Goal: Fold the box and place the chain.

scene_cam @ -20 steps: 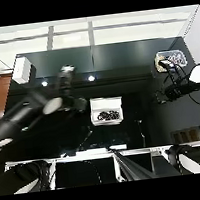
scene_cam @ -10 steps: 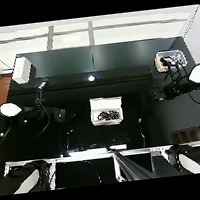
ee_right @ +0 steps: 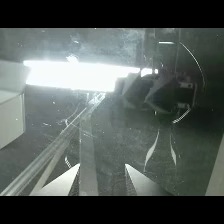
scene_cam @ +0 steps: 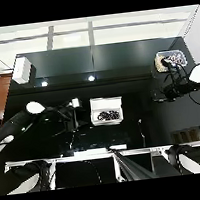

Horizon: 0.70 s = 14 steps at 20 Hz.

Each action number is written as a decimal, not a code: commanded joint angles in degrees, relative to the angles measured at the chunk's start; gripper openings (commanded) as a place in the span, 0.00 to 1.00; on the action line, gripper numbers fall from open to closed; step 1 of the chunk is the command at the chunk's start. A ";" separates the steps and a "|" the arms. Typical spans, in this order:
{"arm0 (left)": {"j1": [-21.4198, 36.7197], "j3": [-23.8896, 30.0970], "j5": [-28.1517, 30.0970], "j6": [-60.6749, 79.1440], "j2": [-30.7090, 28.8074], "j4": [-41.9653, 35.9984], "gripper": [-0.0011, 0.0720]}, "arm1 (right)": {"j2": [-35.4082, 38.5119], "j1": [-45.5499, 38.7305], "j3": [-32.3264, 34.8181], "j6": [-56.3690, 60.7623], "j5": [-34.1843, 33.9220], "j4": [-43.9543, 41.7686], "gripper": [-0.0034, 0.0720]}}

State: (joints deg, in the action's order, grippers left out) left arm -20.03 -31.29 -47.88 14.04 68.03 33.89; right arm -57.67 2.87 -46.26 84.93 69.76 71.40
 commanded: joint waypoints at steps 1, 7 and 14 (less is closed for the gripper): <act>-3.69 -2.43 1.90 8.17 5.57 -0.50 0.99 | 0.02 0.02 0.02 0.17 0.94 -0.02 0.50; -3.87 -3.50 0.46 8.24 7.28 -6.62 0.99 | 0.02 0.02 0.02 0.17 1.33 0.00 0.50; -3.87 -3.54 -0.81 8.22 7.74 -7.39 0.60 | 0.02 0.13 0.02 0.15 0.33 -0.42 0.50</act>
